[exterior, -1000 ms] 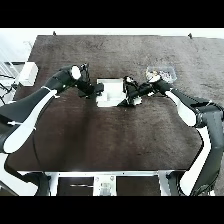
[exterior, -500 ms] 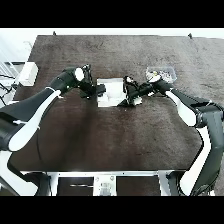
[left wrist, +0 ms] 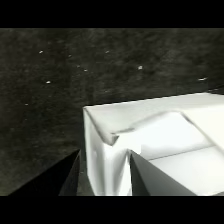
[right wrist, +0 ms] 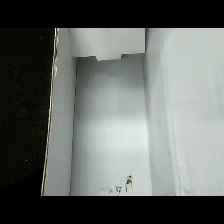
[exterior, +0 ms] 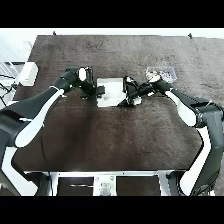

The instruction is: Fold the box and place the chain.

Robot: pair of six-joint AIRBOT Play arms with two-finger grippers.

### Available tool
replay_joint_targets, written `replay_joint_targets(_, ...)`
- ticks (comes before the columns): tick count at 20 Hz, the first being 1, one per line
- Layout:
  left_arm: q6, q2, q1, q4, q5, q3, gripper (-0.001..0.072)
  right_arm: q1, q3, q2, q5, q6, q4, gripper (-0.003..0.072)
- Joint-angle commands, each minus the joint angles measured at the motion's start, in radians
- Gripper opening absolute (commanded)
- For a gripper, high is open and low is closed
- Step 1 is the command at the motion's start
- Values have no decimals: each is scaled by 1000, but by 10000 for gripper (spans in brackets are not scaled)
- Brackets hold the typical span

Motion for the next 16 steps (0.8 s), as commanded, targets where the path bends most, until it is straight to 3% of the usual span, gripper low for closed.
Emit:
replay_joint_targets(1,-23,-15,-1,59,-52,34,357,1,0,0,0,0,-1,583)
replay_joint_targets(9,-78,-139,-51,153,-251,273,356,1,0,0,0,0,-1,583)
replay_joint_targets(16,-129,-202,-61,180,-367,349,355,1,0,0,0,0,-1,583)
